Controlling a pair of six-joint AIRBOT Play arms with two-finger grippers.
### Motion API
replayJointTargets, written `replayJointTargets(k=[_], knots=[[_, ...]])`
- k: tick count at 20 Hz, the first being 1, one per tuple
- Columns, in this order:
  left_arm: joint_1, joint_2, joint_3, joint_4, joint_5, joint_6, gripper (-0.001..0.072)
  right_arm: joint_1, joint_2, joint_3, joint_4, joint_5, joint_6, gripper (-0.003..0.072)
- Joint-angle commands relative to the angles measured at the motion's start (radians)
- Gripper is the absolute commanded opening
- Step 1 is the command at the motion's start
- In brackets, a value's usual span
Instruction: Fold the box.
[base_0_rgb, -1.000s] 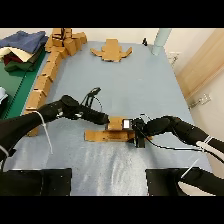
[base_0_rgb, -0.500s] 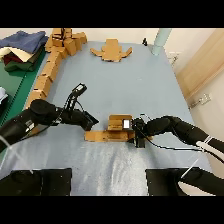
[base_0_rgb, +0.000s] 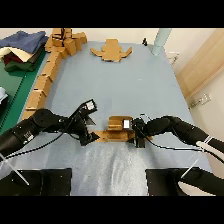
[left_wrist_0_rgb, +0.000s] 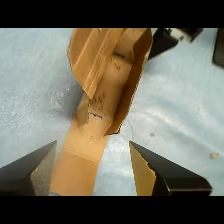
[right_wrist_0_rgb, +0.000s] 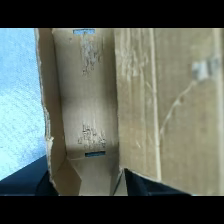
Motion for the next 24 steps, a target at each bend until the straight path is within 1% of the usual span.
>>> replayJointTargets(k=[1,3,5,10,11,12,13,14,16,19,21,24], knots=[[-0.038,-0.054,-0.008,0.0,0.039,0.167,0.0701,0.001,0.001,0.001,0.0,0.0,0.0,0.0532],[-0.076,-0.11,-0.006,-0.028,0.066,0.188,0.07,0.001,0.001,0.001,0.0,0.0,0.0,0.0532],[-0.101,-0.158,-0.003,-0.031,0.068,0.217,0.07,0.001,0.001,0.001,0.0,0.0,0.0,0.0532],[-0.117,-0.239,0.042,-0.072,0.083,0.247,0.0699,0.001,0.001,0.001,0.0,0.0,0.0,0.0532],[-0.117,-0.25,0.053,-0.071,0.084,0.248,0.065,0.001,0.001,0.001,0.0,0.0,0.0,0.0532],[-0.117,-0.258,0.063,-0.072,0.084,0.248,0.0461,0.001,0.001,0.001,0.0,0.0,0.0,0.0532],[-0.121,-0.26,0.068,-0.071,0.084,0.248,0.032,0.001,0.001,0.001,0.0,0.0,0.0,0.0532],[-0.124,-0.261,0.069,-0.072,0.084,0.248,0.0288,0.001,0.001,0.001,0.0,0.0,0.0,0.0532],[-0.129,-0.264,0.069,-0.071,0.086,0.253,0.0287,0.001,0.001,0.001,0.0,0.0,0.0,0.0532],[-0.129,-0.272,0.069,-0.071,0.14,0.258,0.0285,0.001,0.001,0.001,0.0,0.0,0.0,0.0532],[-0.129,-0.272,0.069,-0.072,0.144,0.274,0.0111,0.001,0.001,0.001,0.0,0.0,0.0,0.0532],[-0.129,-0.272,0.069,-0.075,0.144,0.274,0.0111,0.001,0.001,0.001,0.0,0.0,0.0,0.0532]])
